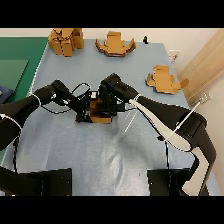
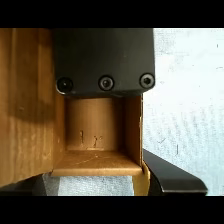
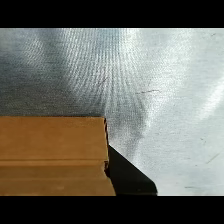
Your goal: Fold the box.
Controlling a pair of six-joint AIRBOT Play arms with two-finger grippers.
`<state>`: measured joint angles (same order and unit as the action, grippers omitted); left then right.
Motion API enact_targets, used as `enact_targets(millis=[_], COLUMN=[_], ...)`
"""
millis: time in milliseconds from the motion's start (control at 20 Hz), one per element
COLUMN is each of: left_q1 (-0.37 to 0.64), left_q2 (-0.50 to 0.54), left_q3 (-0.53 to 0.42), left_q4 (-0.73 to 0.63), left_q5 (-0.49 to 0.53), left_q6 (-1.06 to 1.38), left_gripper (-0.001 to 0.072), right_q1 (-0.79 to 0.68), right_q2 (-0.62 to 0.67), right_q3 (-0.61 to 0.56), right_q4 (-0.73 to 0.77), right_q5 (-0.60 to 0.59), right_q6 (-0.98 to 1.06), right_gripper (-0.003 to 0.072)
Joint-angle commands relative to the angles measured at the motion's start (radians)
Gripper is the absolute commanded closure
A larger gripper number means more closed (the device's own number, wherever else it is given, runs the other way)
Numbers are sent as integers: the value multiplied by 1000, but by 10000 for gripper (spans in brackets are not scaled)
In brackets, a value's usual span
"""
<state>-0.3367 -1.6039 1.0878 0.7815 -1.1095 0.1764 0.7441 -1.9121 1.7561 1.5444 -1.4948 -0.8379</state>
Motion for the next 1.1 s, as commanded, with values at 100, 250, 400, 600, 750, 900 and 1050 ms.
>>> enact_targets(millis=[100, 250, 400, 600, 750, 900, 1050], left_q1=[0, 0, 0, 0, 0, 0, 2], left_q2=[0, 0, 0, 0, 0, 0, 0], left_q3=[0, 0, 0, 0, 0, 0, 0], left_q4=[1, 1, 1, 5, 5, 5, 5], left_q5=[0, 0, -1, -1, -1, -1, 0], left_q6=[-13, -13, -13, -13, -13, -14, -21], left_gripper=[691, 691, 691, 691, 691, 691, 691], right_q1=[5, 6, 6, 5, -7, -23, -48], right_q2=[-2, -2, -1, 14, 44, 99, 169], right_q3=[-1, -1, -1, 0, -1, -2, -27], right_q4=[-23, -35, -35, 13, 34, 47, 112], right_q5=[-23, -22, -7, 33, 45, 104, 99], right_q6=[0, 6, 5, -34, -63, -97, -195], right_gripper=[679, 679, 677, 474, 253, 235, 235])
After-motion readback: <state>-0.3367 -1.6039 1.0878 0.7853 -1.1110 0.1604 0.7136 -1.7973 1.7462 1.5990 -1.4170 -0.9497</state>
